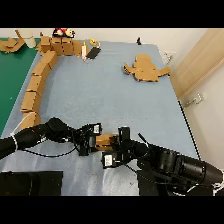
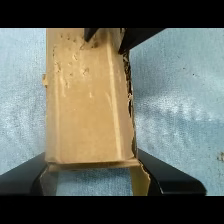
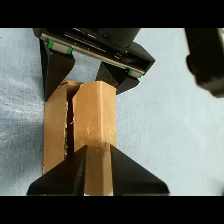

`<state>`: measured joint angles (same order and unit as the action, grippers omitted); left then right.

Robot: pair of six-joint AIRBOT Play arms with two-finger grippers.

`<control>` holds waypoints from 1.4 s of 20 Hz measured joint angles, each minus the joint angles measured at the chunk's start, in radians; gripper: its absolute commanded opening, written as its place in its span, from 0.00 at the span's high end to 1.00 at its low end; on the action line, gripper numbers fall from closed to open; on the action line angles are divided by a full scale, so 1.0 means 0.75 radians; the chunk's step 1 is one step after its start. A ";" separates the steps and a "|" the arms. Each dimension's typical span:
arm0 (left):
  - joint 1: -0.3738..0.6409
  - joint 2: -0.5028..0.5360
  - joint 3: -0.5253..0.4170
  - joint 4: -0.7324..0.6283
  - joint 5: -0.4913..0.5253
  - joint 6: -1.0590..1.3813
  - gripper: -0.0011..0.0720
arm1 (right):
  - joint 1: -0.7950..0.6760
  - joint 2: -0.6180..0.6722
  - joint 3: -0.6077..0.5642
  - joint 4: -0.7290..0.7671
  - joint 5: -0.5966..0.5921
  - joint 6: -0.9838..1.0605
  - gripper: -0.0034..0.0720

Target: Fold the box.

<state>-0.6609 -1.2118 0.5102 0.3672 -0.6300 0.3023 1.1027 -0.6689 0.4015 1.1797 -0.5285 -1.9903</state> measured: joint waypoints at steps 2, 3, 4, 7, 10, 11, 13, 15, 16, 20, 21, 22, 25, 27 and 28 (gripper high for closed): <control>0.000 0.000 0.000 0.000 0.001 0.000 0.17 | 0.000 -0.009 0.000 -0.003 0.005 0.001 0.67; 0.000 0.000 0.000 0.000 0.001 0.000 0.17 | 0.000 -0.014 0.000 -0.003 0.006 0.001 0.67; 0.000 0.000 0.000 -0.001 0.001 0.000 0.17 | 0.000 -0.021 0.000 -0.003 0.007 0.001 0.67; 0.000 0.000 0.000 0.000 0.002 0.000 0.17 | 0.001 -0.036 0.000 0.008 0.023 0.001 0.67; 0.000 0.000 0.000 0.000 0.002 0.000 0.17 | 0.001 -0.044 0.000 0.033 0.032 0.001 0.67; 0.000 0.000 0.000 -0.001 0.002 0.000 0.17 | 0.004 -0.045 0.000 0.044 0.034 0.001 0.67; 0.000 0.000 0.000 0.000 0.001 0.001 0.17 | 0.007 -0.049 -0.001 0.063 0.036 0.001 0.67; 0.000 0.000 0.000 0.000 0.001 0.000 0.17 | 0.009 -0.062 -0.001 0.082 0.036 0.001 0.67; 0.000 0.000 0.000 0.000 0.001 0.000 0.17 | 0.010 -0.070 -0.001 0.093 0.036 0.001 0.67; 0.000 0.000 0.000 0.000 0.001 0.001 0.17 | 0.011 -0.095 -0.001 0.127 0.031 0.001 0.67; 0.000 0.000 0.000 0.000 0.001 0.001 0.17 | 0.011 -0.095 -0.001 0.136 0.024 0.002 0.67; 0.000 0.000 0.000 0.000 0.001 0.000 0.17 | 0.011 -0.091 0.000 0.142 0.015 0.007 0.67; 0.000 0.000 0.000 -0.001 0.001 0.000 0.17 | 0.011 -0.030 0.027 0.152 -0.051 0.083 0.63; 0.000 0.000 0.000 -0.001 0.001 0.000 0.17 | 0.011 0.045 0.070 0.159 -0.135 0.170 0.64; 0.000 0.000 0.000 -0.001 0.001 0.000 0.17 | 0.011 0.082 0.091 0.174 -0.179 0.228 0.71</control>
<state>-0.6609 -1.2118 0.5102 0.3668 -0.6292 0.3023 1.1107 -0.6071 0.4698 1.3102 -0.6624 -1.8194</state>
